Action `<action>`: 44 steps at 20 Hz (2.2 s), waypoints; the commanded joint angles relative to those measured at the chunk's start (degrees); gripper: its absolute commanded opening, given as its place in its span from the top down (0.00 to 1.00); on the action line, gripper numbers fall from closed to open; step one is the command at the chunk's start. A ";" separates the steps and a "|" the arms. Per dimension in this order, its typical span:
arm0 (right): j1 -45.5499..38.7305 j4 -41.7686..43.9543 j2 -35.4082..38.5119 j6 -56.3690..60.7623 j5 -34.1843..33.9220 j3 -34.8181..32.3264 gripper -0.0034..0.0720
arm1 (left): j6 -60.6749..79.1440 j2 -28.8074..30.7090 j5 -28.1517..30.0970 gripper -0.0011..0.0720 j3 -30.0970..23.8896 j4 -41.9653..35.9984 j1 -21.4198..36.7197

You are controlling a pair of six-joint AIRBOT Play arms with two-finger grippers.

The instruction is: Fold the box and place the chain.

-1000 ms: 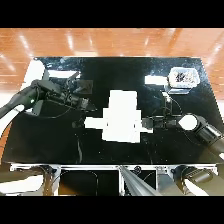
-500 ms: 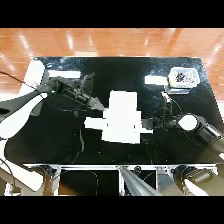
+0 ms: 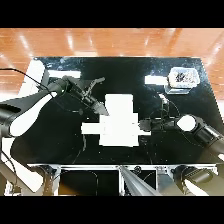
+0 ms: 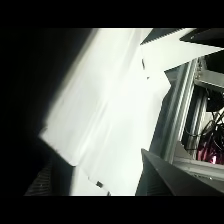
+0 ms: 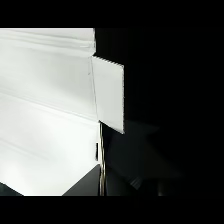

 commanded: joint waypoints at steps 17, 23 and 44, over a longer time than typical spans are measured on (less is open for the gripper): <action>0.15 0.92 -0.26 0.02 0.00 -0.02 0.92 | 1.49 -2.54 7.37 0.96 0.20 1.40 -2.71; -0.59 -0.22 -0.22 0.13 3.06 0.31 0.00 | 5.88 -2.49 7.69 0.96 0.46 1.60 -1.01; -22.60 -15.23 0.04 -1.55 13.90 19.50 0.00 | 29.92 24.79 -30.10 0.96 -19.80 14.05 -10.56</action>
